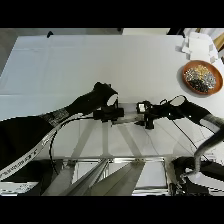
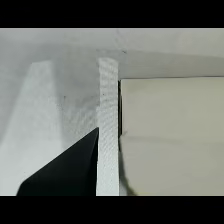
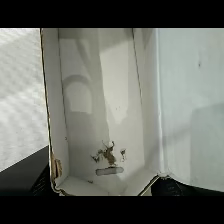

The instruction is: Fold the box and place the chain.

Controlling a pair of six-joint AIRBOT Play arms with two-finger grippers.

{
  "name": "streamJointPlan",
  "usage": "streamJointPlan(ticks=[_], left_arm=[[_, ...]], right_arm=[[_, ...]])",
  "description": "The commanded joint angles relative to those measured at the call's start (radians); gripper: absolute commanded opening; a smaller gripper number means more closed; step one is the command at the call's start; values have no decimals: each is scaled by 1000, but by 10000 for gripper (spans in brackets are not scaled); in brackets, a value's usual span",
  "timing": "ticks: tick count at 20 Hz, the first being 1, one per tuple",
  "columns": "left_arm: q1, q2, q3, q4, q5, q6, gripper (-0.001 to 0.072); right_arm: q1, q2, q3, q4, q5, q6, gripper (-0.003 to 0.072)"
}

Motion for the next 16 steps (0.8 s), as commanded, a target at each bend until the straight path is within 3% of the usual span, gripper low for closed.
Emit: streamJointPlan(ticks=[1, 11, 13, 16], left_arm=[[-21, -8, 0, 26, 23, -11, 129], [-38, -29, 0, 32, 31, -18, 126], [-38, -28, 0, 32, 25, -17, 3], [-38, -28, 1, 28, 25, -17, 2]], right_arm=[[-1, 1, 0, 0, -1, 1, 411], [-1, 1, 0, 0, -1, 1, 411], [-1, 1, 0, 0, -1, 1, 411], [-1, 1, 0, 0, -1, 1, 411]])
